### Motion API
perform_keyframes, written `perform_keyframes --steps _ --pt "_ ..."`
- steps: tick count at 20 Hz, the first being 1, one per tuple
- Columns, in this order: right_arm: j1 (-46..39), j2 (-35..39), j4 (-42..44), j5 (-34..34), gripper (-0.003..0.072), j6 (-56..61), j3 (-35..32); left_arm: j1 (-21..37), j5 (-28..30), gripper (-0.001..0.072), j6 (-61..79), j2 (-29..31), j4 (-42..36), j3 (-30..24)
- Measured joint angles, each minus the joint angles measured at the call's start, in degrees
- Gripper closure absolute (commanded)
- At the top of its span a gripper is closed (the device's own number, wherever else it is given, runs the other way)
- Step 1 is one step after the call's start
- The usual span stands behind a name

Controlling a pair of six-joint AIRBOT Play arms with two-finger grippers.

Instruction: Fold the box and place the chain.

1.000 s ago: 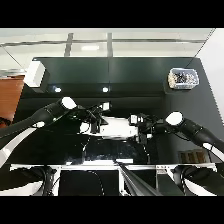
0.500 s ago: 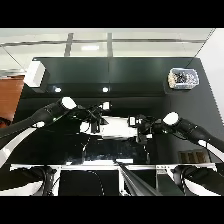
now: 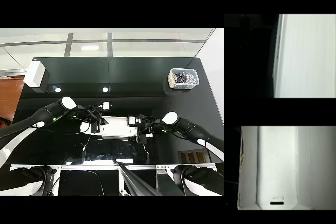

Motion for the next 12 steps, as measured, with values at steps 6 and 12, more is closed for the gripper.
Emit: perform_keyframes --steps 6,12 --pt "0.0 -0.6 -0.7 0.0 0.0024 1.5 0.6 0.0 0.0 0.0685 0.0 0.0 0.0 0.0" --pt "0.0 -0.8 -1.0 -0.2 0.0024 2.3 0.8 0.0 0.0 0.0685 0.0 0.0 0.0 0.0"
